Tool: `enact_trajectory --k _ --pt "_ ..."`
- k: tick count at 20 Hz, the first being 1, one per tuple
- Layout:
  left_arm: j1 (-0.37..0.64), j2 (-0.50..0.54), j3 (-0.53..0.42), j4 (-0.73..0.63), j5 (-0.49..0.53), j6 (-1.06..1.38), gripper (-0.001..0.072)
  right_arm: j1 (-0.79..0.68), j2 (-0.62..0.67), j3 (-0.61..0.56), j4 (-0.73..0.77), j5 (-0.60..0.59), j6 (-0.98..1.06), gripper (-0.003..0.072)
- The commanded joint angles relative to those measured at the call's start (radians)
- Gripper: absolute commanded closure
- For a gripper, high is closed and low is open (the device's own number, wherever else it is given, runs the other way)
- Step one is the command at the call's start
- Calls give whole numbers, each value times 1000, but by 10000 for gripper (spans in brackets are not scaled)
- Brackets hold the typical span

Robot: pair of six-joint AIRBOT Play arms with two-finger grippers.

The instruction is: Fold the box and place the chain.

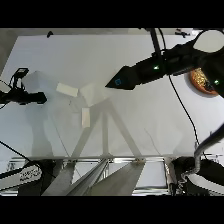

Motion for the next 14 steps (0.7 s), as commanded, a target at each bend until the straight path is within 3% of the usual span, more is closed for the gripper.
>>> enact_trajectory --k 1,10,14 --pt "0 1 0 0 0 0 11 71 -41 0 -103 -69 43 682" --pt "0 1 0 0 0 0 11 75 -132 -3 -837 -162 356 682" --pt "0 1 0 0 0 0 11 28 -132 -26 -998 -145 438 682"
